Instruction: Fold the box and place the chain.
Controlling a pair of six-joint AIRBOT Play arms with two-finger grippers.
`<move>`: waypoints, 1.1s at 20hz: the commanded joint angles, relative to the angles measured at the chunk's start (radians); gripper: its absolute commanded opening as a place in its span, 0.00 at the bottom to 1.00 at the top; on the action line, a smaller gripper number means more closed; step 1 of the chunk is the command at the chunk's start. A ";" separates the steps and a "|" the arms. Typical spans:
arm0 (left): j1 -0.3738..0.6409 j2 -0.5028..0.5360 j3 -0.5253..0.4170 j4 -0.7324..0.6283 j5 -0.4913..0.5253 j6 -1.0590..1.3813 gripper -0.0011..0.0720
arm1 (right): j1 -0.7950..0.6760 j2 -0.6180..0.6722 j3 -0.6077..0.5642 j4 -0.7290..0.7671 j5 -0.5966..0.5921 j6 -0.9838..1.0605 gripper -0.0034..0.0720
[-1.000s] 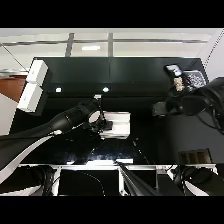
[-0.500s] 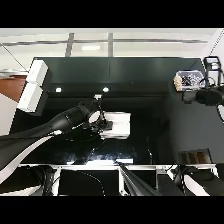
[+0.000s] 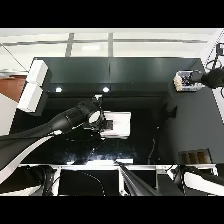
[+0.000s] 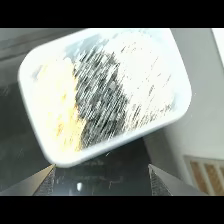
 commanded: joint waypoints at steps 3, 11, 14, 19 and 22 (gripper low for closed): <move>0.000 -0.001 0.001 0.001 -0.003 0.000 0.05 | -0.106 -0.234 0.239 0.118 -0.090 0.001 0.97; 0.000 -0.001 0.000 0.001 -0.006 0.005 0.05 | -0.152 -0.335 0.281 0.111 -0.053 0.013 0.82; 0.000 -0.001 0.000 0.001 -0.006 0.005 0.05 | -0.153 -0.354 0.281 0.107 -0.040 0.028 0.74; 0.000 -0.001 0.000 0.001 -0.006 0.005 0.05 | -0.152 -0.381 0.281 0.109 -0.012 0.028 0.74; 0.000 -0.001 0.000 0.001 -0.006 0.005 0.05 | -0.152 -0.393 0.282 0.109 0.027 0.028 0.74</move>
